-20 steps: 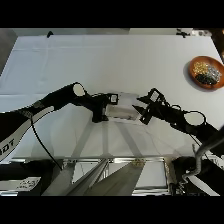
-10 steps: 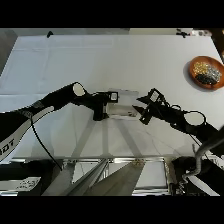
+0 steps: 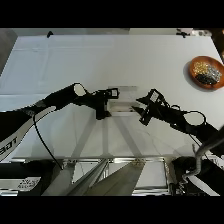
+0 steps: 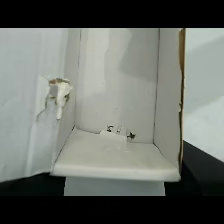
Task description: Fold the box and place the chain.
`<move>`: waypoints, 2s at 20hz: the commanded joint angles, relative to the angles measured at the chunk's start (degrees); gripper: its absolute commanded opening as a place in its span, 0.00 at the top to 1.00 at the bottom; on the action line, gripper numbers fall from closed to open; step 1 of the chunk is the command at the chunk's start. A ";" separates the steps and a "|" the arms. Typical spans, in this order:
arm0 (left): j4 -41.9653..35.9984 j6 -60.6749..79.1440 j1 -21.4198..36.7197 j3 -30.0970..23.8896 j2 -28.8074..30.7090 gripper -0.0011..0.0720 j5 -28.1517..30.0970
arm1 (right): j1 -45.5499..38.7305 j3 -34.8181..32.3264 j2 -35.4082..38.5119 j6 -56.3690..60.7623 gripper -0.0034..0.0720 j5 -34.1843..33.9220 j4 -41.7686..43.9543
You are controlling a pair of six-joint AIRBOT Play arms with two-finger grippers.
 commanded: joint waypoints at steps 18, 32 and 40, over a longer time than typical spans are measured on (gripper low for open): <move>0.20 -0.46 -0.02 0.02 -1.31 0.70 1.05 | 0.07 0.04 -0.04 -11.06 0.94 2.75 0.98; 0.22 -0.46 0.00 0.02 -1.31 0.70 1.05 | -2.45 14.93 -24.15 -24.68 0.94 -1.53 21.29; 0.22 -0.46 0.00 0.02 -1.31 0.70 1.07 | -5.11 14.95 -29.57 -8.96 0.94 2.49 6.29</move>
